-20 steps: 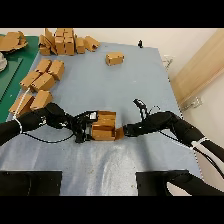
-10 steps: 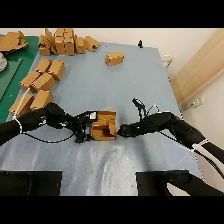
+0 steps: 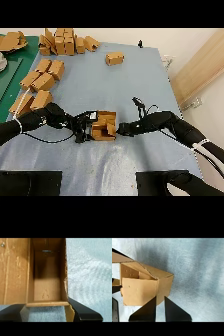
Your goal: Fold the box.
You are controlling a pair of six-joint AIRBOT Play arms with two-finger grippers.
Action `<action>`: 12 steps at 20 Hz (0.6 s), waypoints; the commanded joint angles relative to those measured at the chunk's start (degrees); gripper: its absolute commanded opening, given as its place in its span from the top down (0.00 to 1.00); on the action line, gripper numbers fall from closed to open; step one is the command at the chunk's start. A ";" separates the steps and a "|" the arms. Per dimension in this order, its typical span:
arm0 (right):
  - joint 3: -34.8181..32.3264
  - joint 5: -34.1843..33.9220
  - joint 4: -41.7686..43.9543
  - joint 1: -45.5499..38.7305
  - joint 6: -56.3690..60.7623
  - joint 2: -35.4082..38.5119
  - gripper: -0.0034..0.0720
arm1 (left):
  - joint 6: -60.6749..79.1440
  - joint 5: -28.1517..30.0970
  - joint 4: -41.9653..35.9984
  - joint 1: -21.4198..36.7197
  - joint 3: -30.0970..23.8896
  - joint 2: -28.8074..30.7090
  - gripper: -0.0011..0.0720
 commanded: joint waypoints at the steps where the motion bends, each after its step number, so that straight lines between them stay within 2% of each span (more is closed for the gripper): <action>1: 0.09 -0.02 0.46 0.02 0.17 0.04 0.66 | 0.00 0.02 0.00 0.00 0.00 -0.02 0.44; 2: 0.09 0.00 0.46 0.17 0.20 0.02 0.47 | 0.00 0.02 0.00 0.00 0.00 -0.02 0.44; 3: 0.09 0.00 0.52 0.50 0.20 0.04 0.44 | 0.00 0.02 0.00 0.00 0.00 -0.02 0.44; 8: 0.20 0.09 -0.13 2.10 0.26 -0.39 0.44 | 0.00 0.02 0.00 0.00 0.00 -0.02 0.44; 10: 0.22 1.51 -0.26 2.60 1.29 -1.55 0.41 | 0.00 0.02 0.00 0.00 0.00 -0.02 0.44; 11: 0.39 3.08 -0.55 3.34 1.88 -2.10 0.35 | 0.00 0.00 0.00 0.00 0.00 -0.02 0.44; 12: 1.27 3.87 -2.10 4.22 3.19 -2.69 0.35 | 0.00 0.02 0.00 0.00 0.00 -0.04 0.44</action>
